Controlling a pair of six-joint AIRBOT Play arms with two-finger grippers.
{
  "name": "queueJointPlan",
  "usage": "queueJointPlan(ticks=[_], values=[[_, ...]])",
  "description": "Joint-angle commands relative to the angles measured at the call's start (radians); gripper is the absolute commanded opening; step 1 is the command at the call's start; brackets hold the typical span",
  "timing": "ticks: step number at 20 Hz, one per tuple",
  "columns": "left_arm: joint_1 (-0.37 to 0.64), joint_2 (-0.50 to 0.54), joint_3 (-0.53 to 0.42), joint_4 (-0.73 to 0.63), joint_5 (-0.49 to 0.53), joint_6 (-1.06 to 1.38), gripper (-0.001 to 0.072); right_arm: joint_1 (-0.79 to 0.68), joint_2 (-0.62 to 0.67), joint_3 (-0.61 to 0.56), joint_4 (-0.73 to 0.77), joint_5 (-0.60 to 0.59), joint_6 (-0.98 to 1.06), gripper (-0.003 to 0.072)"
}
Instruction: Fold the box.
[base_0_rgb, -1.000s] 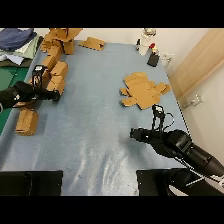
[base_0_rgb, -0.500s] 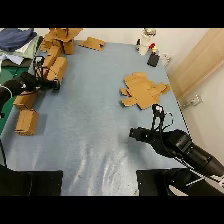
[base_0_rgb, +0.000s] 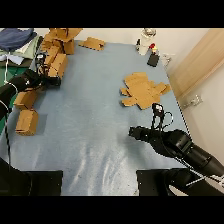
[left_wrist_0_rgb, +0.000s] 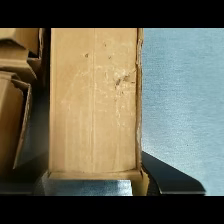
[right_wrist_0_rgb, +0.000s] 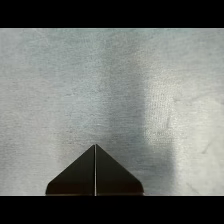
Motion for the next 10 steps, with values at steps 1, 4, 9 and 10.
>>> queueJointPlan(ticks=[1,4,9,10], values=[[0.001,-0.013,0.006,0.012,-0.021,-0.002,0.0467,-0.001,0.000,0.001,0.000,0.005,0.000,0.0003],[0.001,-0.013,0.006,0.032,-0.047,-0.002,0.0496,-0.001,0.000,0.001,0.001,0.005,0.000,0.0003],[0.001,-0.005,0.006,0.035,-0.067,-0.002,0.0497,-0.001,0.000,0.001,0.002,0.005,0.000,0.0003],[0.002,-0.003,0.006,0.036,-0.067,-0.002,0.0531,-0.001,0.000,0.001,0.001,0.005,0.000,0.0003]])
